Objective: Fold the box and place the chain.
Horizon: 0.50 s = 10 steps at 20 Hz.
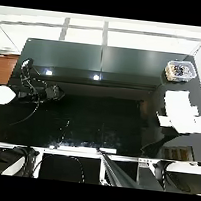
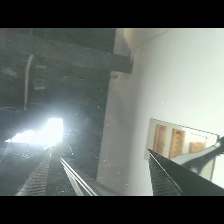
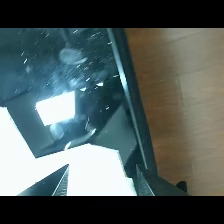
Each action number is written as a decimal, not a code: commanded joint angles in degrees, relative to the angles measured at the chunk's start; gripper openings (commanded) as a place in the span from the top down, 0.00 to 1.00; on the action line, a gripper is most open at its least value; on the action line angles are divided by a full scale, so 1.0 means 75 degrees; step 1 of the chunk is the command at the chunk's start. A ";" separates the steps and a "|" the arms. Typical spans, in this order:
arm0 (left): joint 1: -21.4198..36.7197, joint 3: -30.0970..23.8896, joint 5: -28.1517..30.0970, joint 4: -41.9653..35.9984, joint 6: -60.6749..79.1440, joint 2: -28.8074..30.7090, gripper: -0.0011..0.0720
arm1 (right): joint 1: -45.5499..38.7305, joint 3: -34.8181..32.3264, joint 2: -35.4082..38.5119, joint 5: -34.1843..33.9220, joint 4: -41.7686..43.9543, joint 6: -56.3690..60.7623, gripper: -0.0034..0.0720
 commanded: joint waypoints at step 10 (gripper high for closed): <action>-0.0006 0.0000 -0.0047 -0.0111 0.0230 -0.0003 0.02 | 0.0764 -0.0082 0.0659 0.0833 0.0201 -0.0111 0.94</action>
